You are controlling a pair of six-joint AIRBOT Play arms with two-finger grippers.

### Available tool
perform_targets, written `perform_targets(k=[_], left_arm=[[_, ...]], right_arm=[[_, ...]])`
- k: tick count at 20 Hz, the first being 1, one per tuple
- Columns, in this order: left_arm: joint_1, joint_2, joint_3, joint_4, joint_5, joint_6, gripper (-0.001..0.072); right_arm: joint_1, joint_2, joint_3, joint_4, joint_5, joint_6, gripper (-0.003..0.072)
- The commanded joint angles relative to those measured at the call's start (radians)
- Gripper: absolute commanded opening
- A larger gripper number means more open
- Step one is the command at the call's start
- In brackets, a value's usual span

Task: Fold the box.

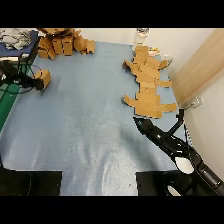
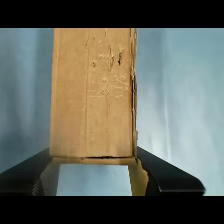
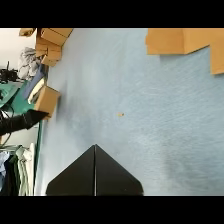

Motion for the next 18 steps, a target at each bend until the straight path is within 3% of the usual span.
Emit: perform_targets(k=[1,4,6,9,10,11,15,18], left_arm=[[0.008,-0.190,0.277,0.000,-0.095,-0.110,0.0519],[0.012,-0.345,0.487,0.000,-0.220,-0.188,0.0518],[0.012,-0.408,0.563,0.000,-0.275,-0.194,0.0518],[0.013,-0.424,0.578,0.006,-0.281,-0.189,0.0520],[0.013,-0.423,0.585,0.006,-0.304,-0.189,0.0563],[0.013,-0.423,0.595,0.008,-0.338,-0.189,0.0694],[0.014,-0.418,0.656,0.052,-0.492,-0.194,0.0695],[0.014,-0.381,0.658,0.064,-0.502,-0.208,0.0694]], right_arm=[[0.000,-0.040,0.001,-0.003,-0.001,0.001,0.0003],[0.000,-0.097,0.001,-0.002,-0.002,0.001,0.0003],[0.000,-0.122,0.001,-0.002,-0.004,0.001,0.0003],[0.000,-0.133,0.001,-0.002,-0.004,0.001,0.0003],[0.000,-0.133,0.001,-0.002,-0.004,0.001,0.0003],[0.000,-0.133,0.001,-0.002,-0.004,0.001,0.0003],[0.000,-0.133,0.001,-0.002,-0.003,0.001,0.0003],[0.000,-0.133,0.001,0.002,-0.003,0.001,0.0003]])
